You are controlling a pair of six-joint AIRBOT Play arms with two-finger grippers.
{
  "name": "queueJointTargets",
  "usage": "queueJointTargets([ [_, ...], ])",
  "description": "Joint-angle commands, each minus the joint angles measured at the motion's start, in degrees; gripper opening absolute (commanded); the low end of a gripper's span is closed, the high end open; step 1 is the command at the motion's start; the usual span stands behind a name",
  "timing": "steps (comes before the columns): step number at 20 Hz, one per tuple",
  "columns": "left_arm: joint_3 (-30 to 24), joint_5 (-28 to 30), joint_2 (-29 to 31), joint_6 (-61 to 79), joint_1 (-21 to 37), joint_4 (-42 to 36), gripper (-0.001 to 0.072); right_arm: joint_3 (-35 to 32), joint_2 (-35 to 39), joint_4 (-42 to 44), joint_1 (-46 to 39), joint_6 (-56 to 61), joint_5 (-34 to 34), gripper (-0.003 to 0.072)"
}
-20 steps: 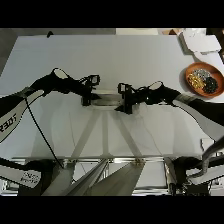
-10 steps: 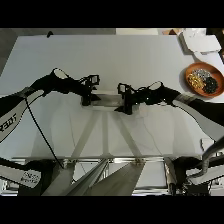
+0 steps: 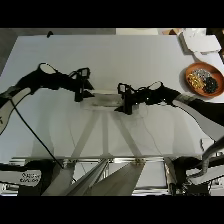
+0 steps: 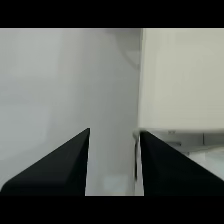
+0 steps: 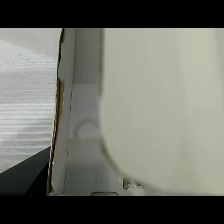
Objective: Fold the box and place the chain.
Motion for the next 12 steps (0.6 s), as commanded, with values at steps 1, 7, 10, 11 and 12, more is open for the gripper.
queueJointTargets([
  [1, 0.07, -4.9, 3.93, -0.7, 5.03, 0.87, 0.0343, 0.02, -0.04, 0.0, 0.0, 0.04, 0.04, 0.0518],
  [7, 0.07, -11.67, 10.54, -20.28, 5.99, 11.72, 0.0011, 0.02, -0.04, 0.0, 0.0, 0.02, 0.04, 0.0518],
  [10, 0.04, -22.71, 10.58, -23.1, 1.7, 7.87, 0.0006, 0.02, -0.04, 0.0, 0.0, 0.02, 0.04, 0.0518],
  [11, 0.04, -23.3, 10.58, -23.34, -0.04, 7.06, 0.0006, 0.02, -0.04, 0.0, 0.0, 0.02, 0.07, 0.0518],
  [12, 0.04, -22.64, 10.58, -23.47, -1.97, 6.25, 0.0006, 0.02, -0.04, 0.0, 0.0, 0.02, 0.04, 0.0518],
])
